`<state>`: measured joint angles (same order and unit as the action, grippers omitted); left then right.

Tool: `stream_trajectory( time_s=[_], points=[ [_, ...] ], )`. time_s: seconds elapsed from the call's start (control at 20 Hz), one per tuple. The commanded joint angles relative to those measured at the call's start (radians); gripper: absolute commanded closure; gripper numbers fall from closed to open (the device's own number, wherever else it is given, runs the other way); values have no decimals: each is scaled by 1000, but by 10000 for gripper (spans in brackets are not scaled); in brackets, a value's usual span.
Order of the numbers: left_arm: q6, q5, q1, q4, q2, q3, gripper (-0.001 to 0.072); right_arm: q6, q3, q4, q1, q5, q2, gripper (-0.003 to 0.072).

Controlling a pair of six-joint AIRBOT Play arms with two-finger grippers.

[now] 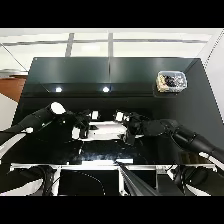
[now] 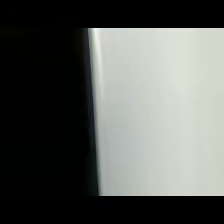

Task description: Fold the box and place the chain.

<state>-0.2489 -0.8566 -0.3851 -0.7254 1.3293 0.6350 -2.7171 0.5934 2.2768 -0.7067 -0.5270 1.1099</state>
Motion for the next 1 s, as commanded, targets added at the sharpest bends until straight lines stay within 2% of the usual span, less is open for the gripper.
stream_trajectory(
  time_s=[0.0,0.15,0.35,0.55,0.95],
  points=[
    [10,17,-1,11,0,1,681,-142,5,126,2,-43,40,-13],
    [21,17,-1,11,0,1,681,-172,5,131,2,-56,62,-12],
    [21,12,-1,11,-2,1,681,-211,5,130,2,-134,78,-12],
    [21,7,-1,12,-4,1,681,-230,5,128,2,-68,101,-12],
    [22,7,-1,12,-4,1,681,-266,5,126,-5,-68,142,-11]
  ],
)
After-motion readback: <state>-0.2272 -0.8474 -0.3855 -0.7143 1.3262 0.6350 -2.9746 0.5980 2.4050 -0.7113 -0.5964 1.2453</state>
